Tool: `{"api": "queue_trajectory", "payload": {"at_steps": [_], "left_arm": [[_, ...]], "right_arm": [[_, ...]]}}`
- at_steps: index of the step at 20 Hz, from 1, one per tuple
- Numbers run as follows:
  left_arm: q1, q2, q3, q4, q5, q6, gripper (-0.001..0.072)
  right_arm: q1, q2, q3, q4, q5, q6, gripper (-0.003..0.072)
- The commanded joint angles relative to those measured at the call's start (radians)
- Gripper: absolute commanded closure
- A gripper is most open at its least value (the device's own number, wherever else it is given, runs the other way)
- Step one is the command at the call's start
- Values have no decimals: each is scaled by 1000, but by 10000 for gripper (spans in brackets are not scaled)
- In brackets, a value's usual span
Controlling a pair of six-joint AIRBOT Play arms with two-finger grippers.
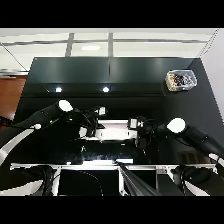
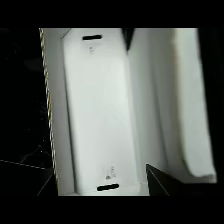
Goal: Fold the box and place the chain.
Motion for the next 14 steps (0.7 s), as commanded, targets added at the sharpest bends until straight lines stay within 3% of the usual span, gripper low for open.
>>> {"api": "queue_trajectory", "payload": {"at_steps": [1, 14], "left_arm": [[0, 1, 1, 0, -5, 2, 681], [0, 1, 1, 1, -8, 2, 681]], "right_arm": [[-57, 22, 20, 1, 25, 2, 70], [-64, 22, 20, 5, -6, 68, 70]]}}
